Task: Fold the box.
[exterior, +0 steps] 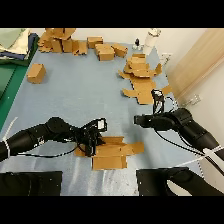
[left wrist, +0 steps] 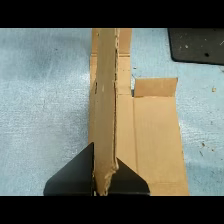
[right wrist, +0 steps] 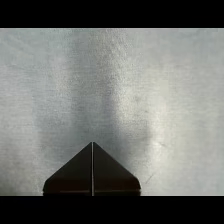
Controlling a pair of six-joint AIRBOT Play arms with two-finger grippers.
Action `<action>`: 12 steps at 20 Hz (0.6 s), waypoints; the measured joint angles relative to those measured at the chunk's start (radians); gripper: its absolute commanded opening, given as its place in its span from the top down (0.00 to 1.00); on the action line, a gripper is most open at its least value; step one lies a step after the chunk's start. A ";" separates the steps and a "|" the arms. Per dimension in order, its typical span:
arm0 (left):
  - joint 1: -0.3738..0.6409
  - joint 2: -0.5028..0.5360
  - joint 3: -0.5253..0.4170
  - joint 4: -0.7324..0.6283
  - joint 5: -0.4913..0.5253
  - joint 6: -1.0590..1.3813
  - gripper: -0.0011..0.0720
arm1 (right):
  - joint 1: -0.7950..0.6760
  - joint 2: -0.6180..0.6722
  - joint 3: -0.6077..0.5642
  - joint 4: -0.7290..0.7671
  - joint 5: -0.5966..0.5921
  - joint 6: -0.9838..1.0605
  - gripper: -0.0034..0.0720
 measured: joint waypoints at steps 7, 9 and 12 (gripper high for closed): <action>0.000 -0.001 -0.001 0.001 0.000 0.000 0.97 | 0.097 0.121 0.000 0.217 -0.320 -0.061 0.95; 0.000 -0.001 -0.001 0.001 0.001 0.000 0.97 | 0.167 0.174 0.000 0.348 -0.417 -0.086 0.95; 0.000 -0.001 -0.001 0.001 0.001 0.000 0.97 | 0.357 0.269 -0.006 0.381 -0.430 -0.088 0.95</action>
